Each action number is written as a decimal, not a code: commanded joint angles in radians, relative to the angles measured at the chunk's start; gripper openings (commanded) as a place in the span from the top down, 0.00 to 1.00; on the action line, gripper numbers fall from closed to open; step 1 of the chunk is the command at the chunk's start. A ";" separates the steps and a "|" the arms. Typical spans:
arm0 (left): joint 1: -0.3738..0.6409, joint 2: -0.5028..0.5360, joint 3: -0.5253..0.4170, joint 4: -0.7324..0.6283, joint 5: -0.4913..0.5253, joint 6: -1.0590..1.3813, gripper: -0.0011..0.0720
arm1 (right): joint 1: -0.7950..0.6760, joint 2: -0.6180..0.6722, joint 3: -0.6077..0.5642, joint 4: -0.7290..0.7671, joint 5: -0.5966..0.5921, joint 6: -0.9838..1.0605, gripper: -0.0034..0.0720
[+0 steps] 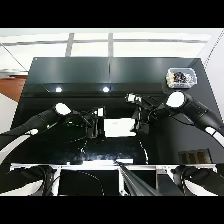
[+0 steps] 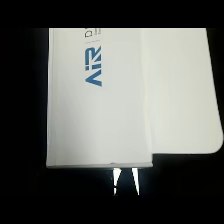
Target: Fold the box and place the chain.
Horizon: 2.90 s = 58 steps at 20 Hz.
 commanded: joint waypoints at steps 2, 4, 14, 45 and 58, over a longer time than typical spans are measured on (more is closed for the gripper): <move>0.000 0.000 -0.001 0.000 0.000 0.000 0.45 | 0.013 0.003 0.011 -0.017 -0.004 0.029 0.03; 0.000 0.000 -0.001 0.001 0.000 0.000 0.45 | 0.010 0.032 0.040 -0.043 0.043 0.059 0.03; 0.000 0.000 -0.001 0.001 0.000 0.000 0.45 | 0.013 0.137 -0.014 -0.126 0.032 0.203 0.03; 0.000 0.000 -0.001 0.001 0.000 0.000 0.45 | 0.002 0.082 0.174 -0.042 0.119 0.239 0.03; 0.000 0.000 -0.001 0.001 0.000 0.000 0.45 | 0.005 0.006 0.154 -0.086 0.171 0.209 0.04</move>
